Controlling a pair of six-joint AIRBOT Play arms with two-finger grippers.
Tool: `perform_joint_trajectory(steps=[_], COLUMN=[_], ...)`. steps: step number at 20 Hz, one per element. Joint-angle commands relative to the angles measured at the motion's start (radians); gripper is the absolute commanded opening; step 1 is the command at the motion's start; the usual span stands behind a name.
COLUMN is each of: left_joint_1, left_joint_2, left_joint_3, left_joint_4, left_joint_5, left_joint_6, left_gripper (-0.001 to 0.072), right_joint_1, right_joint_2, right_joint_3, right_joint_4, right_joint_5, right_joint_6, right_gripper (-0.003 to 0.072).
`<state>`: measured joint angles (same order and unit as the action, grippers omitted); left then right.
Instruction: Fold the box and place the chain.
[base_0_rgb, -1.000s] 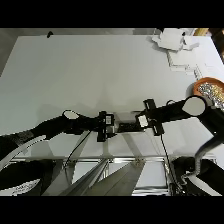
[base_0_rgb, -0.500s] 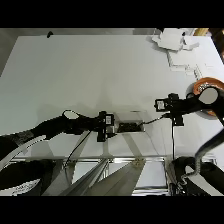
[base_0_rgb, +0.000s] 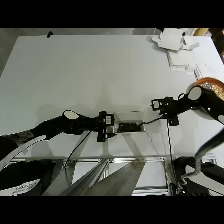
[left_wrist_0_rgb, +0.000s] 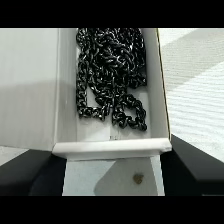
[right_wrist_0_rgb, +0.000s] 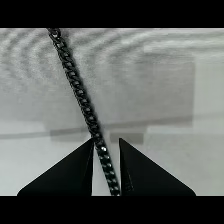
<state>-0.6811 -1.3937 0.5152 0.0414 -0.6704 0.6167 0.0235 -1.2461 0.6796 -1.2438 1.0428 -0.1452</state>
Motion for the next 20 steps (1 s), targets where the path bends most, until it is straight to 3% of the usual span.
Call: perform_joint_trajectory(steps=[1,4,7,10,14,20], left_joint_1=[0.000,0.000,0.000,0.000,0.000,0.000], left_joint_2=[0.001,0.001,0.001,0.001,0.001,0.001], left_joint_3=[0.001,0.001,0.001,0.001,0.001,0.001], left_joint_4=[0.000,0.000,0.000,0.000,0.000,0.000], left_joint_5=[0.000,0.000,0.000,0.000,0.000,-0.004], left_joint_6=[0.000,0.000,0.000,0.000,0.000,0.000], left_gripper=[0.0140,0.0140,0.0140,0.0140,0.0140,0.0140], right_joint_1=[-0.001,-0.001,0.000,0.018,0.060,0.209], right_joint_2=[-0.053,-0.053,-0.052,0.002,0.183,0.385], right_joint_3=[0.000,0.000,0.000,0.000,0.000,0.000], right_joint_4=[-0.001,-0.001,-0.001,-0.002,0.043,0.365], right_joint_5=[-0.007,-0.006,0.025,0.092,0.129,0.195], right_joint_6=[-0.017,-0.017,-0.017,-0.012,0.067,0.070], right_gripper=[0.0178,0.0152,0.0021,0.0021,0.0021,0.0021])
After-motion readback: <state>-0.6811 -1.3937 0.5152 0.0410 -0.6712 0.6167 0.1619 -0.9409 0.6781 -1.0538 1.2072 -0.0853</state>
